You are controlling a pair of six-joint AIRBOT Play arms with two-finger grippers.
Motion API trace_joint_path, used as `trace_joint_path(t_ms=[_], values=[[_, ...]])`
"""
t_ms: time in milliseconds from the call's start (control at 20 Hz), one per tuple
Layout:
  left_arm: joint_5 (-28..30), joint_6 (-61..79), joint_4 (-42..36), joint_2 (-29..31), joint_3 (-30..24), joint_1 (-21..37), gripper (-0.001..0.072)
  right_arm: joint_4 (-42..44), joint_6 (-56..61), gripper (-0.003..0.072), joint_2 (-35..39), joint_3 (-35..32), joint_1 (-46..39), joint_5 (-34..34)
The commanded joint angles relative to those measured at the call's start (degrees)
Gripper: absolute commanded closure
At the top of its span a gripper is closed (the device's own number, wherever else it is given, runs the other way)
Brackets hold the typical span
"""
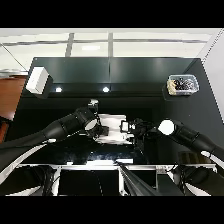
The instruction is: Fold the box and place the chain.
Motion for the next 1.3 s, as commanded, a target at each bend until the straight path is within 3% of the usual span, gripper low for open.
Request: trace_joint_path(t_ms=[0, 200, 400, 450, 500, 850, 900, 950, 1200, 1250], values=[[0.0, 0.0, 0.0, 0.0, 0.0, 0.0, 0.0680, 1.1, 1.5, 0.0393, 0.0, 0.0, 0.1, -1.2], [0.0, 0.0, 0.0, 0.0, 0.0, 0.0, 0.0680, 1.6, 1.5, 0.0394, 0.0, 0.0, 1.2, -1.4], [0.0, 0.0, 0.0, 0.0, 0.0, 0.0, 0.0680, 3.0, 2.2, 0.0395, -0.3, 0.0, 4.5, -5.9], [0.0, 0.0, 0.0, 0.0, 0.0, 0.0, 0.0680, 3.1, 2.2, 0.0508, -0.5, 0.0, 5.0, -6.9], [0.0, 0.0, 0.0, 0.0, 0.0, 0.0, 0.0680, 3.8, 2.3, 0.0530, -0.9, 0.0, 5.3, -7.5], [0.0, 0.0, 0.0, 0.0, 0.0, 0.0, 0.0680, 7.1, 2.4, 0.0555, -2.8, 0.0, 5.9, -8.9], [0.0, 0.0, 0.0, 0.0, 0.0, 0.0, 0.0680, 7.1, 2.4, 0.0513, -2.8, 0.0, 5.9, -9.0], [0.0, 0.0, 0.0, 0.0, 0.0, 0.0, 0.0680, 7.1, 2.9, 0.0418, -2.8, 0.0, 5.9, -9.0], [0.0, 0.0, 0.0, 0.0, 0.0, 0.0, 0.0680, 6.9, 3.7, 0.0398, -2.8, 0.0, 5.9, -8.9], [0.0, 0.0, 0.0, 0.0, 0.0, 0.0, 0.0680, 6.9, 3.6, 0.0277, -2.8, 0.0, 5.9, -9.0]])
